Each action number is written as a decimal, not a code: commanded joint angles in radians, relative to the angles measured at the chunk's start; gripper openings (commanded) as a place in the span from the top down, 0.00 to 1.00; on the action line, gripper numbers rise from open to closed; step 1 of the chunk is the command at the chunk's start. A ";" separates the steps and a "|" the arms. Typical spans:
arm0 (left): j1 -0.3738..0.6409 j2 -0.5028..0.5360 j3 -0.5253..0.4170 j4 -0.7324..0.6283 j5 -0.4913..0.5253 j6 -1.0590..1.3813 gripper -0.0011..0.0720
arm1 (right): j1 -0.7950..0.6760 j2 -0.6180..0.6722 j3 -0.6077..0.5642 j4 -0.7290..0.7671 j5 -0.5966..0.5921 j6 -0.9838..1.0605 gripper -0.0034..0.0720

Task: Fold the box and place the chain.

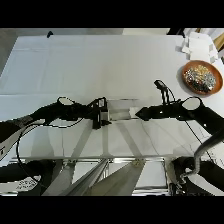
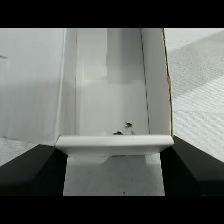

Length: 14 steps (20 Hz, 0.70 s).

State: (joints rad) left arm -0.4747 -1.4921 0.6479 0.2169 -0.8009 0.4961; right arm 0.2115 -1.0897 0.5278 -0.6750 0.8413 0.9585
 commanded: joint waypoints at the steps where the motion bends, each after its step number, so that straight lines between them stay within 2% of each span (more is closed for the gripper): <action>1: 0.000 0.000 0.000 0.000 0.000 0.000 0.80 | 0.050 -0.016 0.049 -0.119 -0.035 0.102 0.40; 6: 0.000 0.000 0.000 0.000 0.000 0.000 0.80 | 0.148 -0.040 0.166 -0.361 -0.014 0.356 0.35; 10: 0.000 0.000 0.000 0.000 0.000 0.000 0.80 | 0.241 -0.135 0.229 -0.521 0.044 0.554 0.32; 14: 0.000 0.000 0.000 0.000 0.000 0.000 0.80 | 0.318 -0.202 0.278 -0.587 0.049 0.689 0.31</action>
State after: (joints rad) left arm -0.4751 -1.4921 0.6479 0.2169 -0.8009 0.4965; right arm 0.4751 -1.2453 0.7685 -1.1801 0.8745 1.5181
